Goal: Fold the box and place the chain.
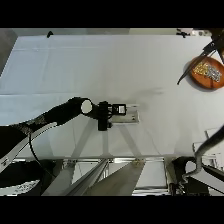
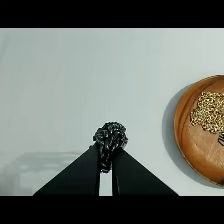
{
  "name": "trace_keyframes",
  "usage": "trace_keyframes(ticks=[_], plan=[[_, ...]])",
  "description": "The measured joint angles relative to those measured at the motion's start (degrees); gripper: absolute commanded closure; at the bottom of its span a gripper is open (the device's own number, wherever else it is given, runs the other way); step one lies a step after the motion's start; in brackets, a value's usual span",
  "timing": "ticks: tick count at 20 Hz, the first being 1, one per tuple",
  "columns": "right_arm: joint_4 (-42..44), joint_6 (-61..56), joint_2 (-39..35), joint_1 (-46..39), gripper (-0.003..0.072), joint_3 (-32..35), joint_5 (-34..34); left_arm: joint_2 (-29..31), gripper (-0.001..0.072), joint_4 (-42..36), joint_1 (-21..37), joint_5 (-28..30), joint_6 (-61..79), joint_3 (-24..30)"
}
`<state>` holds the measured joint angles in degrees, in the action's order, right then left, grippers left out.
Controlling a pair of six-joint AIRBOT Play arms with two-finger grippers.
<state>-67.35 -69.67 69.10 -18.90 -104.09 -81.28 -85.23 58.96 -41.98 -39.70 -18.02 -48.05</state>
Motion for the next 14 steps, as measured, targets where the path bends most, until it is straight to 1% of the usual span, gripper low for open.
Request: trace_keyframes(ticks=[5, 10, 12, 14], plan=[[0.9, 1.4, -4.9, 1.4, 0.067, 0.1, -6.8, 0.0, 0.0434, 0.0, 0.0, 0.0, 0.0, 0.0], [8.2, 1.9, -8.5, 1.7, 0.067, 0.8, -11.3, 0.0, 0.0434, 0.0, 0.0, 0.0, 0.0, 0.0], [9.9, 2.0, -10.0, 1.9, 0.067, 2.8, -12.9, 0.0, 0.0434, 0.0, 0.0, 0.0, 0.0, 0.0], [11.1, 2.5, -12.1, 2.8, 0.067, 7.0, -13.9, 0.0, 0.0434, 0.0, 0.0, 0.0, 0.0, 0.0]])
